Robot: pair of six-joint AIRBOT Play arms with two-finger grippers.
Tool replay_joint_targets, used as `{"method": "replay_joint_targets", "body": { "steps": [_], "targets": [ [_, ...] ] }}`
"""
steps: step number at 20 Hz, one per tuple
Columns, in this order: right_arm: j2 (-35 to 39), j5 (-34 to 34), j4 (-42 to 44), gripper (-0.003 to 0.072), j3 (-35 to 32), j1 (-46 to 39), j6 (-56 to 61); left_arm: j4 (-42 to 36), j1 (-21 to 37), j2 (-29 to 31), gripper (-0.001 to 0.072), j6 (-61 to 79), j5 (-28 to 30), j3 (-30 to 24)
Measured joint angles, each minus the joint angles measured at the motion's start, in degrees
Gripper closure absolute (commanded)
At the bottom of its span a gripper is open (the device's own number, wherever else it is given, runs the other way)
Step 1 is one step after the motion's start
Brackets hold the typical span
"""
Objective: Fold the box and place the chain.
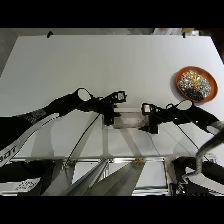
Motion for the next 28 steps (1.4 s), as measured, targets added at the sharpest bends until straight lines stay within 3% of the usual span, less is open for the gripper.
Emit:
{"method": "replay_joint_targets", "body": {
  "steps": [6,8,10,28],
  "targets": [
    [-1.84,0.22,0.81,0.0059,0.04,0.00,-1.46,0.00,0.00,0.00,0.0699,0.00,0.04,0.00],
    [-2.03,-0.11,0.96,0.0206,0.04,0.00,-1.68,0.00,0.00,0.00,0.0699,0.00,0.02,0.00],
    [-2.14,-0.07,0.98,0.0260,0.04,0.00,-1.79,0.00,0.00,0.00,0.0699,0.00,0.00,0.00],
    [-2.21,-0.04,0.87,0.0255,0.04,-0.02,-1.86,0.00,0.00,0.00,0.0699,0.00,0.04,0.00]
  ]
}}
